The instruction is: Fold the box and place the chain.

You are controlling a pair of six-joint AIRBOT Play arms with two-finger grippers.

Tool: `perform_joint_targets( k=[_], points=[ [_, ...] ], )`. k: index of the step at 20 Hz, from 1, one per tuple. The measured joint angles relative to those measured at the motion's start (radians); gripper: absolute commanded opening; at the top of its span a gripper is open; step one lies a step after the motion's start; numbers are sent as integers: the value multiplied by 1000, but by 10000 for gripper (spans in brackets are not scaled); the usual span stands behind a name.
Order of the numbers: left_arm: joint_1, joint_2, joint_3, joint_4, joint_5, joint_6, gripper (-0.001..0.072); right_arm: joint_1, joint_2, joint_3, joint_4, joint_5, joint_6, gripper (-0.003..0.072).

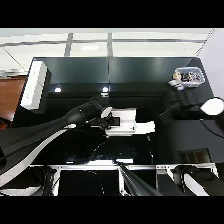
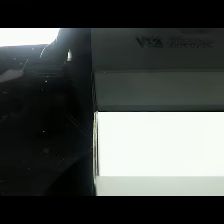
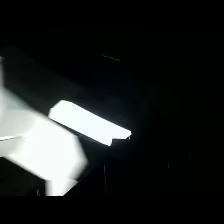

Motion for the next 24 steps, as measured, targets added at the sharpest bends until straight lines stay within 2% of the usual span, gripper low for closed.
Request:
perform_joint_targets(
  k=[2,4,6,9,12,15,18,19,20,21,24],
  points=[
    [0,0,0,0,-7,0,28,-138,5,-36,-49,21,188,17],
    [1,0,0,0,-8,0,28,-236,-25,-96,35,58,235,18],
    [2,0,0,0,-8,0,28,-269,-80,-150,162,83,211,17],
    [2,0,0,0,5,0,28,-215,-194,-192,282,111,155,17],
    [2,0,0,0,6,0,28,-126,-296,-201,366,90,118,17],
    [2,0,0,0,6,0,28,-55,-362,-187,476,78,19,17],
    [2,0,0,0,5,-1,28,-29,-388,-135,600,131,-102,25],
    [2,0,0,0,5,-1,28,-26,-392,-108,608,148,-120,239],
    [2,0,0,0,5,0,28,-23,-394,-80,605,170,-128,500],
    [2,0,0,0,5,0,28,-20,-397,-51,594,193,-127,570],
    [2,0,0,0,1,0,28,-14,-400,13,565,249,-111,570]
  ],
)
